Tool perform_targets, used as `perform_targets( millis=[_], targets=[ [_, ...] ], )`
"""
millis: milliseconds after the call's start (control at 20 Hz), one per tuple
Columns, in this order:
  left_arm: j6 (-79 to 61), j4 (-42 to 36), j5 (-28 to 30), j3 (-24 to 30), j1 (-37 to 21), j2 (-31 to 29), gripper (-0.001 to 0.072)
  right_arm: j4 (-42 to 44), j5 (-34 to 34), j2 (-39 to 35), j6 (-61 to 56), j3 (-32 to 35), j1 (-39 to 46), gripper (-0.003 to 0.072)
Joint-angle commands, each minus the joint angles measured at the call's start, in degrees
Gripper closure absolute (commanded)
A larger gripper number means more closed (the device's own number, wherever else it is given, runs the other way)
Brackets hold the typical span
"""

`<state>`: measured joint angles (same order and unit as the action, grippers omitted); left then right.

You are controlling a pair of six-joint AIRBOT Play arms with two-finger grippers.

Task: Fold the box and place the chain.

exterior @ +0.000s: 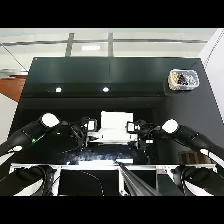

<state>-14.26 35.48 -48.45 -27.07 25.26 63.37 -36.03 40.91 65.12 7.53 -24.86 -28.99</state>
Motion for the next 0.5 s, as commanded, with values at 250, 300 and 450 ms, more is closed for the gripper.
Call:
perform_targets(
  millis=[250,300,450],
  targets=[
    [1.77,-0.63,5.90,-0.02,5.38,0.39,0.0508,0.02,-0.87,-0.02,-0.02,-0.02,-0.04,0.0154],
    [3.43,-0.59,6.73,-0.02,5.51,0.44,0.0508,0.02,-0.85,-0.02,-0.02,-0.02,-0.04,0.0154],
    [6.21,0.55,6.21,-0.02,5.40,0.44,0.0507,0.02,-0.87,-0.02,-0.02,-0.02,-0.04,0.0154]
  ],
)
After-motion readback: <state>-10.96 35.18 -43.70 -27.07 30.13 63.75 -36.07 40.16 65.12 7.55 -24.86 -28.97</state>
